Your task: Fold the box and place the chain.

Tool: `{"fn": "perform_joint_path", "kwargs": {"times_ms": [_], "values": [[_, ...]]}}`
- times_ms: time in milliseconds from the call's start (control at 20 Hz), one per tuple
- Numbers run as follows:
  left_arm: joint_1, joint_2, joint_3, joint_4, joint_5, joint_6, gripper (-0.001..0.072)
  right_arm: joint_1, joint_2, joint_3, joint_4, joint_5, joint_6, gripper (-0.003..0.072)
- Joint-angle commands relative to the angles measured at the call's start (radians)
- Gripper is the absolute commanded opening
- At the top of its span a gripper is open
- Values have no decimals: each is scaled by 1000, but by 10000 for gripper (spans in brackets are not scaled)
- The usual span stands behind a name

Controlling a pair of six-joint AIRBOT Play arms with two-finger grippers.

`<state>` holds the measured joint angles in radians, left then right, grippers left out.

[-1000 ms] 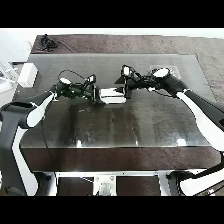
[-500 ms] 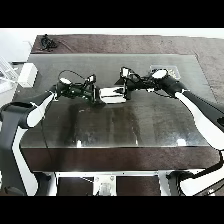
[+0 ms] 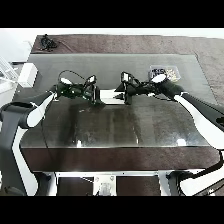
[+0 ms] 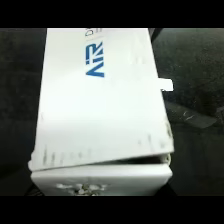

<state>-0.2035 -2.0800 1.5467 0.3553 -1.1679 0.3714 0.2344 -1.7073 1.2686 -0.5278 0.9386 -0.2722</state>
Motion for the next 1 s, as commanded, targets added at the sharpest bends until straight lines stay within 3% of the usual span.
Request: {"fn": "perform_joint_path", "kwargs": {"times_ms": [0, 250, 500, 600, 700, 950], "values": [[0, 0, 0, -4, 7, -5, 477, 0, 0, -12, -3, 58, 3, 341], [0, 0, 0, -4, 7, -5, 477, -22, 0, -19, 7, 85, 7, 341], [0, 0, 0, -4, 7, -5, 477, -79, 0, 26, 205, 236, 6, 336], [0, 0, 0, -4, 7, -5, 477, -97, 0, 40, 257, 245, 6, 244], [0, 0, 0, -4, 7, -5, 477, -108, 0, 40, 290, 244, 7, 8], [0, 0, 0, -4, 7, -5, 477, -109, -33, 38, 217, 211, 124, 3]]}}
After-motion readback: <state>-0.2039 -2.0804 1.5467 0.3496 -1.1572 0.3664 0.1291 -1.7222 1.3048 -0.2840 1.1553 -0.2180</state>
